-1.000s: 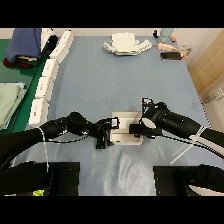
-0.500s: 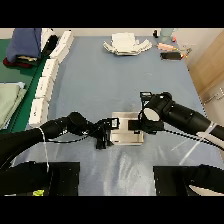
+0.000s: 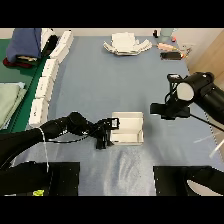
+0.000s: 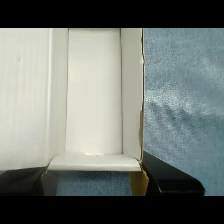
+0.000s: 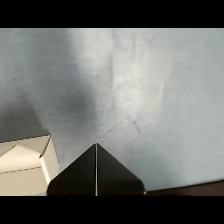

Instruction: Fold the box.

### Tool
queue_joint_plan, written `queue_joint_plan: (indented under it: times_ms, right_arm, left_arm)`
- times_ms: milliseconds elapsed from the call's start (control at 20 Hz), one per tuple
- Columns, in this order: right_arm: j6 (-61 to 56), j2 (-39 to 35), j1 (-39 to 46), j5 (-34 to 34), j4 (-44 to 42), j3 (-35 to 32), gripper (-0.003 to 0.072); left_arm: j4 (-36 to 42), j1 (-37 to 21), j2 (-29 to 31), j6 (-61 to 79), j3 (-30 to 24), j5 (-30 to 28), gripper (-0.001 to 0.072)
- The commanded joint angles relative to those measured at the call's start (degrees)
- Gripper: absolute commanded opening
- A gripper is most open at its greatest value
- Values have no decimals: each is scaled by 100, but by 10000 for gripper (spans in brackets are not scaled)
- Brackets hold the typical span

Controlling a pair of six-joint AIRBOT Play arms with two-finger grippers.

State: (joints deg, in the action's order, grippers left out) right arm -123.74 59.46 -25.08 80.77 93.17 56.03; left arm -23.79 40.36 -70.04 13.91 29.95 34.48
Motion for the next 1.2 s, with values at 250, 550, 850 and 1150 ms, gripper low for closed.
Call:
queue_joint_plan:
  times_ms: [250,550,850,1150]
  right_arm:
    - [3910,1574,2634,-514,-4850,11,2]
    - [5222,2986,2487,378,-6819,33,2]
    - [6085,3117,2050,1342,-6483,31,3]
    - [6675,2747,1449,1539,-5810,24,3]
  left_arm:
    - [0,-2,-2,0,-2,2,477]
    - [0,-2,-2,0,0,0,477]
    - [0,-2,-2,0,0,-2,477]
    - [0,-2,-2,0,0,0,477]
